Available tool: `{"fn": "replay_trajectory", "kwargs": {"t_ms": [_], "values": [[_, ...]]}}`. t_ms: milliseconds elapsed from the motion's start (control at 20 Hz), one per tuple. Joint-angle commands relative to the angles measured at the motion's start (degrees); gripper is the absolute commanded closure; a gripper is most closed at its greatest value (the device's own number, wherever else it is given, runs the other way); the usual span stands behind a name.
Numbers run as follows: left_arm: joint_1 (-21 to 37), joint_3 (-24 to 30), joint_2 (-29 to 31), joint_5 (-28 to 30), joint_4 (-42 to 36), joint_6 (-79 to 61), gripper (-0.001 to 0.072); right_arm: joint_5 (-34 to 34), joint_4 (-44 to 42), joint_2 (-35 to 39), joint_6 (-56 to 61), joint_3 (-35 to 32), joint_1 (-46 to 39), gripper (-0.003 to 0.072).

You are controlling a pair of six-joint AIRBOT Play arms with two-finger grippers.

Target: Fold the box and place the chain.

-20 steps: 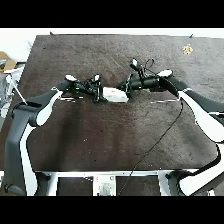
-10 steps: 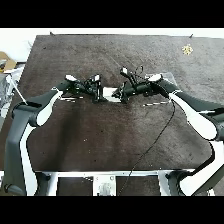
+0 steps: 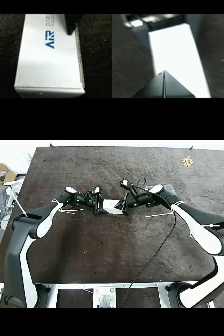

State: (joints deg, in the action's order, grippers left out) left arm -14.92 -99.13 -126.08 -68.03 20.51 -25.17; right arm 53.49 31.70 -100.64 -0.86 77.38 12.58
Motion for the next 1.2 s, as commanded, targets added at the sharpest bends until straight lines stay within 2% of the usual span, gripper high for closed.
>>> {"fn": "replay_trajectory", "kwargs": {"t_ms": [0,100,200,400,450,600,900,1050,1150], "values": [[0.0,0.0,0.0,0.1,0.0,-0.2,0.0434,0.2,-8.2,7.4,0.3,0.1,0.0,0.0684],[0.0,0.0,0.0,0.0,0.0,-0.2,0.0434,-2.2,-8.7,13.7,4.7,-0.9,0.0,0.0684],[0.0,0.0,0.0,0.0,0.0,-0.2,0.0434,-7.9,-7.6,21.4,8.9,-4.5,0.0,0.0684],[0.0,0.0,0.0,0.1,0.0,-0.2,0.0434,-25.6,1.0,39.7,20.9,-19.6,-0.3,0.0684],[0.0,0.0,0.0,0.1,0.0,-0.2,0.0434,-28.2,3.7,44.3,24.7,-24.1,-1.2,0.0683],[0.0,0.0,0.0,0.1,0.0,-0.2,0.0434,-29.4,6.7,56.8,31.2,-37.0,-6.0,0.0683],[0.0,0.0,0.0,0.0,0.0,-0.2,0.0434,-31.2,6.7,82.9,33.7,-60.6,-17.2,0.0683],[0.0,0.0,0.0,0.0,0.0,-0.2,0.0434,-35.4,6.7,95.7,33.7,-69.6,-19.1,0.0683],[0.0,0.0,0.0,0.0,0.0,-0.2,0.0434,-38.1,6.7,101.2,33.7,-74.3,-19.2,0.0683]]}}
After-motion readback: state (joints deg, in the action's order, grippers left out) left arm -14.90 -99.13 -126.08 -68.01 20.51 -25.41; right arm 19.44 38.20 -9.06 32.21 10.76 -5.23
